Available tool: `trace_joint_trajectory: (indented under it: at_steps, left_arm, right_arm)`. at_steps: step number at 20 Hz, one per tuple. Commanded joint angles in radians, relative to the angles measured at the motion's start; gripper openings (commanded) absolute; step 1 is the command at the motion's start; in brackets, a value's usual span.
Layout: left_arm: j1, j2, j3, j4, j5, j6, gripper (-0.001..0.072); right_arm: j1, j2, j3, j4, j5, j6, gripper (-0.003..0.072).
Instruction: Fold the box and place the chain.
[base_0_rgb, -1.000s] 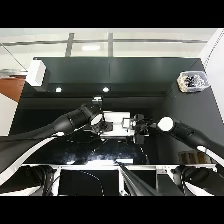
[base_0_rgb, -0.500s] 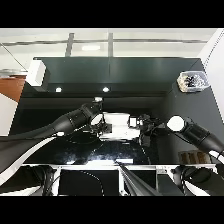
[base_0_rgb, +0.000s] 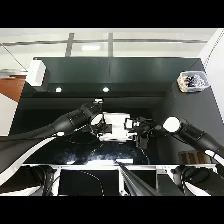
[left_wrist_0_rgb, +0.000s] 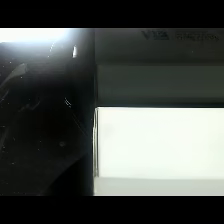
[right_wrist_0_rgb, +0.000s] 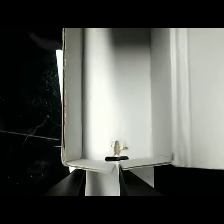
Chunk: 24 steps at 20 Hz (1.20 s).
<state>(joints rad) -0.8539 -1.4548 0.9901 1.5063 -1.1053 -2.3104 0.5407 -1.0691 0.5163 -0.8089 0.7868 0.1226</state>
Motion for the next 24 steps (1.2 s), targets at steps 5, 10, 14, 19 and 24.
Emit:
trace_joint_trajectory:
  at_steps: [5, 10, 14, 19, 24]
  left_arm:
    - [0.000, 0.000, 0.000, 0.000, 0.005, 0.000, 0.0032]
    - [0.000, 0.000, 0.000, 0.000, 0.004, 0.000, 0.0032]
    - [0.001, 0.000, 0.000, 0.000, 0.004, 0.000, 0.0031]
    - [0.001, 0.000, 0.000, 0.001, 0.005, 0.000, 0.0031]
    - [0.001, 0.000, 0.000, 0.001, 0.003, 0.000, 0.0031]
  right_arm:
    - [0.054, -0.049, 0.001, 0.137, -0.095, 0.000, 0.0239]
    - [0.072, -0.066, 0.001, 0.154, -0.121, 0.000, 0.0240]
    - [0.072, -0.066, 0.001, 0.154, -0.132, 0.000, 0.0423]
    - [0.071, -0.061, 0.001, 0.146, -0.157, 0.002, 0.0085]
    - [-0.076, 0.100, 0.037, -0.018, 0.027, 0.462, 0.0061]
